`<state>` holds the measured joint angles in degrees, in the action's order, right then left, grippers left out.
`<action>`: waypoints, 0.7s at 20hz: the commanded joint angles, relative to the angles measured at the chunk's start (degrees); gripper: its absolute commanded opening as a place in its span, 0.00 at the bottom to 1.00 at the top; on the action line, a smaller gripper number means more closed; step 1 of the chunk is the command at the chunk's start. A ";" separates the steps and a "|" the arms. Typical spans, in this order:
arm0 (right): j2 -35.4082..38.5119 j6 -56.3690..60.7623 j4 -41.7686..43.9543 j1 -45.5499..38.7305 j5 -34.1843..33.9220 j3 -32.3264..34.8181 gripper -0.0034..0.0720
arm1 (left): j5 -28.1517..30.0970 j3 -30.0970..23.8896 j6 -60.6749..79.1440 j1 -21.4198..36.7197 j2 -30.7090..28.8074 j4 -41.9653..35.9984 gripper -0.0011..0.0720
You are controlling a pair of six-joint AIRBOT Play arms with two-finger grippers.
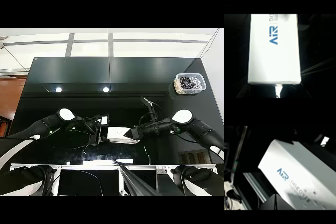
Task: Fold the box and place the chain.
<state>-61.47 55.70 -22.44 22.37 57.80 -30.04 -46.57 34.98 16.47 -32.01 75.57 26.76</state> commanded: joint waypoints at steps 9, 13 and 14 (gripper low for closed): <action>-5.46 0.48 -1.77 1.33 -4.13 0.35 0.06 | 0.00 0.02 0.02 -0.04 0.02 0.00 0.66; -4.90 0.44 -1.44 1.29 -1.79 -1.42 0.06 | -0.20 0.02 0.02 -0.02 0.02 -0.02 0.66; -3.96 0.46 -1.62 1.18 -0.59 -2.58 0.06 | -0.28 0.02 0.00 -0.02 0.02 -0.02 0.66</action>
<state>-66.43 56.21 -24.36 23.66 54.87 -30.92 -46.61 34.98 16.43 -32.01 75.57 26.76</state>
